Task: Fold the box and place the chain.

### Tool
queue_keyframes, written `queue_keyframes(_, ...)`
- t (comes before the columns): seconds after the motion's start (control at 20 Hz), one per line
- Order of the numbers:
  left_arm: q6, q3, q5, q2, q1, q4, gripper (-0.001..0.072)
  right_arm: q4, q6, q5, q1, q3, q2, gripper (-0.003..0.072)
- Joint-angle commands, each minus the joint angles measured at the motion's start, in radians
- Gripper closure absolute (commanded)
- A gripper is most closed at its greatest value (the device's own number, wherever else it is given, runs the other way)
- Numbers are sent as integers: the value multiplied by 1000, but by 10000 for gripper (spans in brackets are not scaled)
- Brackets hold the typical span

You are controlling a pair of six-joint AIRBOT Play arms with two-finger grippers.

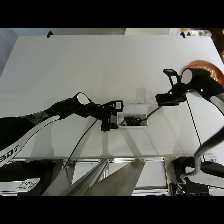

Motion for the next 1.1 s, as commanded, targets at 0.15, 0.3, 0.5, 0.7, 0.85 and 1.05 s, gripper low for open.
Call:
queue_keyframes(0.15, 0, 0, 0, 1, 0, 0, 497, -6, 60, -62, -1, 1, -54, 370)
queue_keyframes(0.3, 0, 0, 0, 1, 0, 0, 497, -8, 78, -68, -1, 1, -72, 370)
queue_keyframes(0.5, 0, 0, 0, 1, 0, 0, 497, -6, 87, -67, -1, 1, -100, 408)
queue_keyframes(0.7, 0, 0, 0, 1, 0, 0, 497, -6, 83, -56, -1, 1, -100, 603)
queue_keyframes(0.85, 0, 0, 0, 1, 0, 0, 497, -4, 41, -19, -1, 1, -94, 671)
queue_keyframes(1.05, 0, 0, 0, 1, 0, 0, 497, -4, -31, 78, -1, 1, 8, 672)
